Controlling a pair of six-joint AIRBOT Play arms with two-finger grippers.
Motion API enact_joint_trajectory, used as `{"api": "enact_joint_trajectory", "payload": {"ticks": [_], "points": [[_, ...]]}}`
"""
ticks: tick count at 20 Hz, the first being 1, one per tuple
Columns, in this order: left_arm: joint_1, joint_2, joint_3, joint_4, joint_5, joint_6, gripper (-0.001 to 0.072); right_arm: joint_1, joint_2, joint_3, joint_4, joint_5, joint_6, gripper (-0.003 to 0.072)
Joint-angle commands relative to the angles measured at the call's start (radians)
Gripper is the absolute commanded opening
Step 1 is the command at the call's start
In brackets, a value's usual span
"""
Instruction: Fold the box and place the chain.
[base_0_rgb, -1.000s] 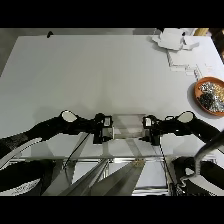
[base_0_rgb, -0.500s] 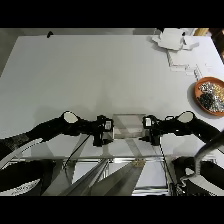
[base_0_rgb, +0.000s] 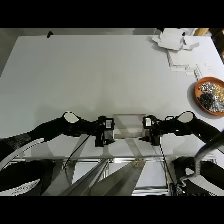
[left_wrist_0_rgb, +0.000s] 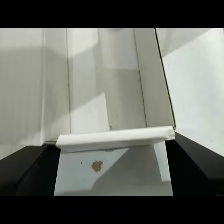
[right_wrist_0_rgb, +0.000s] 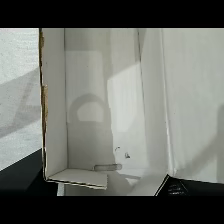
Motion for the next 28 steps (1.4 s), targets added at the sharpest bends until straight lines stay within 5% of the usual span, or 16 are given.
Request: {"api": "enact_joint_trajectory", "payload": {"ticks": [1, 5, 12, 28], "points": [[-0.026, -0.005, 0.000, -0.078, 0.015, 0.082, 0.0694, 0.000, 0.000, 0.001, 0.000, 0.000, 0.000, 0.0406], [-0.031, -0.018, 0.000, -0.097, 0.021, 0.087, 0.0689, 0.000, 0.000, 0.001, 0.000, 0.000, 0.000, 0.0406], [-0.031, -0.018, 0.000, -0.097, 0.022, 0.088, 0.0264, 0.000, 0.000, 0.001, 0.000, 0.000, 0.000, 0.0406], [-0.031, -0.018, 0.000, -0.097, 0.017, 0.088, 0.0271, 0.000, 0.000, 0.001, 0.000, 0.000, 0.000, 0.0406]]}}
